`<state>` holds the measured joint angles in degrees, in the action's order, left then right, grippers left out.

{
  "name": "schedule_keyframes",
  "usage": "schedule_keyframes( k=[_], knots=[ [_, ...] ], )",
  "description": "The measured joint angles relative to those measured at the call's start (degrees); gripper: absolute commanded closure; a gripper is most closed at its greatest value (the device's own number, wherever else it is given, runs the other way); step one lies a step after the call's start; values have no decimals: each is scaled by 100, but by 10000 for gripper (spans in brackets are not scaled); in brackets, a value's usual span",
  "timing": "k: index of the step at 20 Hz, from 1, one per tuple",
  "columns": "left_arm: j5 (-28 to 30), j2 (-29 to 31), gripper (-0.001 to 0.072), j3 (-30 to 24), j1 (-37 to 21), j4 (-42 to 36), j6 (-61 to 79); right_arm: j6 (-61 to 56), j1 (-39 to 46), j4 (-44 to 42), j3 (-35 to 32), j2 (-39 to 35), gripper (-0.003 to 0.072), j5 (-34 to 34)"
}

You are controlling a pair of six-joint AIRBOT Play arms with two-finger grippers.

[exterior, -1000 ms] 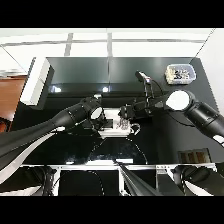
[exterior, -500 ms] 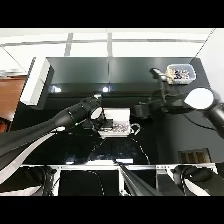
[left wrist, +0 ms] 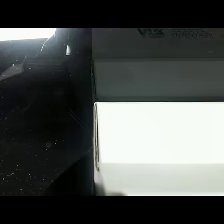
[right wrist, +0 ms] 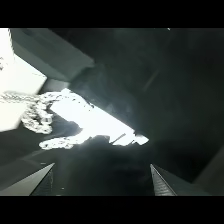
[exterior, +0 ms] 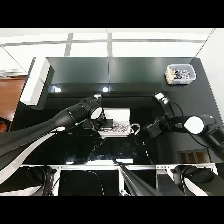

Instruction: Fold the box and place the chain.

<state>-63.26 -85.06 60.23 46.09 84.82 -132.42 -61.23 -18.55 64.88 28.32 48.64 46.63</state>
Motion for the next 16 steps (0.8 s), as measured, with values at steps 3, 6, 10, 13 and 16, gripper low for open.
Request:
schedule_keyframes(
  k=[3, 6, 10, 13, 16],
  knots=[
    [0, 0, 682, 0, 0, 0, 0, 2140, 44, -715, -238, 214, 25, -396],
    [0, 0, 682, 0, 0, 22, 0, 4802, 68, -2024, -310, 664, 25, -566],
    [-4, 0, 682, 0, 2, 17, 0, 6940, 79, -3097, -254, 1294, 25, -664],
    [-15, 0, 682, 0, 2, -4, 0, 7606, 79, -3397, -181, 1609, 25, -734],
    [-17, 0, 682, 0, 0, -4, 0, 7823, 79, -3519, -144, 1779, 25, -831]
  ],
)
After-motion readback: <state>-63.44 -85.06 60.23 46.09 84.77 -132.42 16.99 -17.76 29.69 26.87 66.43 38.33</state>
